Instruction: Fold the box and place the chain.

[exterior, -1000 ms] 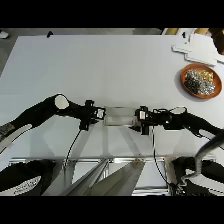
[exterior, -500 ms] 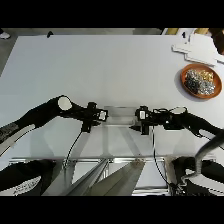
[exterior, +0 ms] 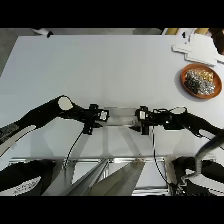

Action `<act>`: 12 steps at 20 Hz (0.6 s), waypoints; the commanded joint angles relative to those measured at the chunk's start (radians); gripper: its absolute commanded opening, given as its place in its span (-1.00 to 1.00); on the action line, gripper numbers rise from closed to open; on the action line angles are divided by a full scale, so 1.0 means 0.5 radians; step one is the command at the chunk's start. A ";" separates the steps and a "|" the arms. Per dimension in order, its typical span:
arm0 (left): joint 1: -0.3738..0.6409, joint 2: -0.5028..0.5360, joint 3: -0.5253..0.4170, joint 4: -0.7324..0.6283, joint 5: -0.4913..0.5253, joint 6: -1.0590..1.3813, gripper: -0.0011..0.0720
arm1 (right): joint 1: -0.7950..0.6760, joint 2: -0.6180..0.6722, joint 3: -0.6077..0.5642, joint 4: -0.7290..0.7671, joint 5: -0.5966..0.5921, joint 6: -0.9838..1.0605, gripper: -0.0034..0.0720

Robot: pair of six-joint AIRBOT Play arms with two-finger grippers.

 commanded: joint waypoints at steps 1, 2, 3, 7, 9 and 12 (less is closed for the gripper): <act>0.018 0.039 -0.001 -0.016 -0.059 -0.085 -0.41 | 0.001 -0.001 0.002 0.001 -0.002 0.001 0.17; 0.044 0.049 -0.001 -0.012 -0.093 -0.127 -0.41 | 0.001 0.000 0.002 0.001 -0.002 0.001 0.17; 0.077 0.057 -0.001 -0.007 -0.130 -0.175 -0.41 | 0.001 0.000 0.002 0.001 -0.002 0.001 0.17; 0.191 0.089 -0.001 0.174 -0.162 -0.311 -0.41 | 0.001 0.000 0.002 0.001 -0.002 0.001 0.17; 0.214 0.089 -0.001 0.179 -0.140 -0.308 -0.41 | 0.001 0.000 0.002 0.001 -0.002 0.001 0.17; 0.208 0.072 0.000 0.124 -0.037 -0.253 -0.41 | 0.001 0.000 0.002 0.001 -0.002 0.001 0.17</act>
